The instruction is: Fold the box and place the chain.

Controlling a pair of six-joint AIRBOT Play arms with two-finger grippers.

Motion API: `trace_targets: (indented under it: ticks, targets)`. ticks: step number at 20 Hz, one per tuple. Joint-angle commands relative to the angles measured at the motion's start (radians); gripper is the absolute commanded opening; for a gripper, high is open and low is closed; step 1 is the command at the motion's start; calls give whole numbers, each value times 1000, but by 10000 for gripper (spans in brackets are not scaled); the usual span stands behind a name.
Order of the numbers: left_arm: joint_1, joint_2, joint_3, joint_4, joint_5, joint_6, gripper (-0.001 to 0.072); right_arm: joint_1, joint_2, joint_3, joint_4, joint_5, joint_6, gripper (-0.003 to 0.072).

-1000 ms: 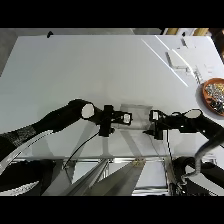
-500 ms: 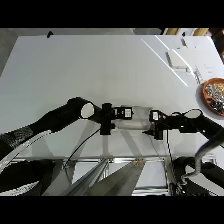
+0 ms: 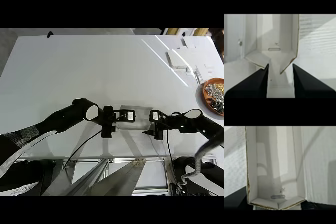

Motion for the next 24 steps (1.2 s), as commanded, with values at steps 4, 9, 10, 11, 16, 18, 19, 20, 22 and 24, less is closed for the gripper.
trace_targets:
  ticks: [4, 9, 10, 11, 16, 18, 19, 20, 22, 24]
  targets:
    - [-6, -18, 3, 4, 75, 114, 318, 0, 0, 0, 1, -1, 1, 413]
    - [-6, -18, 3, 5, 68, 132, 312, 0, 0, 0, 1, -1, 1, 413]
    - [-6, -18, 3, 4, 68, 151, 311, 0, 0, 0, 1, -1, 1, 413]
    - [-6, -18, 3, 2, 71, 169, 301, 0, 0, 0, 1, -1, 1, 413]
    - [19, -18, 3, -148, 83, 271, 249, 0, 0, 0, 1, -1, 1, 413]
    - [32, -18, 3, -167, 82, 272, 249, 0, 0, 0, 1, -1, 1, 413]
    - [34, -19, 3, -183, 82, 272, 249, 0, 0, 0, 1, -1, 1, 413]
    - [35, -19, 3, -198, 83, 272, 249, 0, 0, 0, 1, -1, 1, 413]
    - [35, -28, 3, -226, 87, 272, 249, 0, 0, 0, 1, -1, 1, 413]
    - [35, -50, 3, -273, 98, 274, 249, 0, 0, 0, 1, -1, 1, 413]
